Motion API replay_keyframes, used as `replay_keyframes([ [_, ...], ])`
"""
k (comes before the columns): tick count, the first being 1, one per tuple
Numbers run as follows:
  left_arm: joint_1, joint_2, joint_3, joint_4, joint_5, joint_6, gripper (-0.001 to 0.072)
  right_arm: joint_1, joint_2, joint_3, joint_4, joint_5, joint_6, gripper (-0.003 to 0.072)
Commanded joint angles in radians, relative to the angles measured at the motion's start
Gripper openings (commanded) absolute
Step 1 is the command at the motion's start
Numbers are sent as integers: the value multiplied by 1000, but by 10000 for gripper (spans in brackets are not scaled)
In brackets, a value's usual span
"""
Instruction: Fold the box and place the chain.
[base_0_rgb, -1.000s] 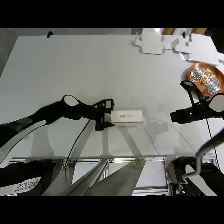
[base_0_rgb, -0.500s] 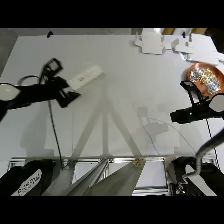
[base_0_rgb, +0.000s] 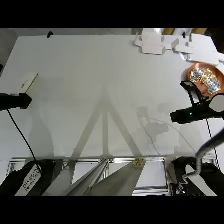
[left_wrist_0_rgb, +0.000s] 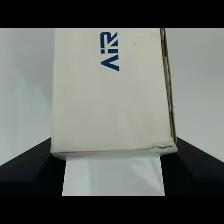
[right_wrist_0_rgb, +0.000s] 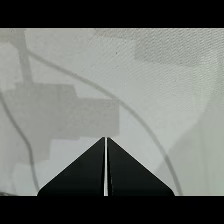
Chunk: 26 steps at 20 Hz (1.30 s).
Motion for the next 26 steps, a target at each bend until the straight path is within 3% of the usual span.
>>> replay_keyframes([
  [1, 43, -76, -3, 54, -80, -85, 366, 0, 1, -1, 0, 0, 0, 13],
  [4, 43, -151, -3, 54, -134, -105, 430, 0, 1, -1, 0, -1, 0, 13],
  [6, 43, -182, -3, 75, -170, -103, 625, 0, 1, -1, 0, -1, 0, 13],
  [8, 43, -192, -3, 80, -189, -103, 697, 0, 1, -1, 0, -1, 0, 13],
  [13, 43, -164, -2, 80, -233, -103, 697, 0, 1, -1, 0, -1, 0, 13],
  [17, 39, -37, -2, 63, -208, -103, 696, 0, 1, -1, 0, -1, 0, 13],
  [22, -54, 103, -2, 66, -185, -102, 695, 0, 1, -1, 0, -2, 0, 13],
  [26, -108, 132, -3, 74, -187, -102, 695, 0, 1, -1, 0, -2, 0, 13],
])
